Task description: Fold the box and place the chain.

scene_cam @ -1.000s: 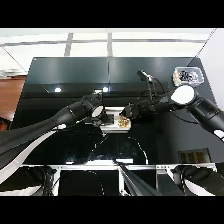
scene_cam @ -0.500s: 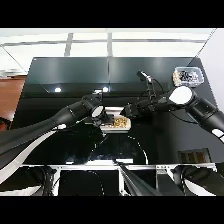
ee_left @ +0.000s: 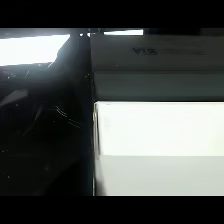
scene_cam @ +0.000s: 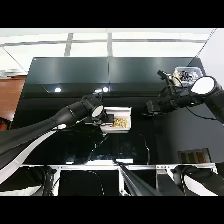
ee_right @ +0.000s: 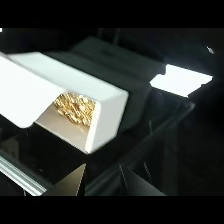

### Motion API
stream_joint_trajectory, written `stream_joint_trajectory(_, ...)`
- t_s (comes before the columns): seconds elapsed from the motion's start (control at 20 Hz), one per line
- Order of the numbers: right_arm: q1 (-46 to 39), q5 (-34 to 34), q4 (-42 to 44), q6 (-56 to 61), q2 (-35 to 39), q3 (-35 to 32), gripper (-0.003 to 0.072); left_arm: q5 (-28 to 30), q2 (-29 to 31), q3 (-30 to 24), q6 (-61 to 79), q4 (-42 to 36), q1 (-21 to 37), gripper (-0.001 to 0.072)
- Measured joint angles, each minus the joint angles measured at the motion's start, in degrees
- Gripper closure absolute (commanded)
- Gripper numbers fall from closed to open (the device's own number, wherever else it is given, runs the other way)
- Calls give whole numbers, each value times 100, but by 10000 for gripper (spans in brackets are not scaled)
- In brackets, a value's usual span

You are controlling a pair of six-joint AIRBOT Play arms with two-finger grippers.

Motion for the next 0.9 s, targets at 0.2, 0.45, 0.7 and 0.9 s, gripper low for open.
stream_joint_trajectory(0.2,-133,166,-74,-4,0,4,428,-122,236,160,50,7,-46,190)
stream_joint_trajectory(0.45,-179,238,-98,-9,0,4,428,-588,1250,-15,894,407,-133,190)
stream_joint_trajectory(0.7,-181,164,-116,-9,0,7,428,-728,2540,-1311,1530,450,1064,191)
stream_joint_trajectory(0.9,-184,33,-118,-9,0,4,428,59,2988,-2428,4105,-1705,2479,63)
